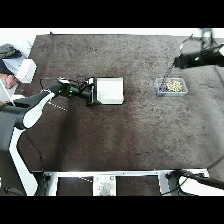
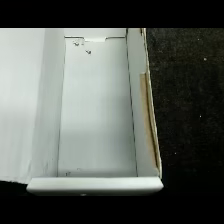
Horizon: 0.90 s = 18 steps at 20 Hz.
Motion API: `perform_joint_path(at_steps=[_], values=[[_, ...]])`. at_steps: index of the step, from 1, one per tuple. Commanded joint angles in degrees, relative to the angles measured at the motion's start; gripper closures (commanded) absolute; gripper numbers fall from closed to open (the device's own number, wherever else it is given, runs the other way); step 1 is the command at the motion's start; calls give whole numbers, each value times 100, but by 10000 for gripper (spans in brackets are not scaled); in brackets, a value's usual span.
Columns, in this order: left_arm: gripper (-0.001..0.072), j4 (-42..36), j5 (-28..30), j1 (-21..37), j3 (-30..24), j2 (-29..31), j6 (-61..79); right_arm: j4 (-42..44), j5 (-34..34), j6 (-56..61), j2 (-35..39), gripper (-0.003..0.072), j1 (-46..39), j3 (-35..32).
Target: Fold the box and place the chain.
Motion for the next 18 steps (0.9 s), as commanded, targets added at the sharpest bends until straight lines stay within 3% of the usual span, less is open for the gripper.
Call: perform_joint_path(at_steps=[1, 5, 8, 12, 18], values=[[425, 0, 2, 4, 0, -2, 0, 385, -446, -170, 1143, 701, 258, 2], [425, 0, 2, 4, 0, 0, 0, 413, -1373, -160, 1950, 701, 1132, 4], [425, 0, 2, 4, 0, -2, 0, 426, -1950, -103, 2124, 701, 1950, 4], [425, 0, 2, 4, 0, -2, 0, 417, -2424, -177, 1971, 702, 2865, 4], [425, 0, 0, 4, 0, 0, 0, 422, -2826, -251, 1283, 702, 3449, 4]])
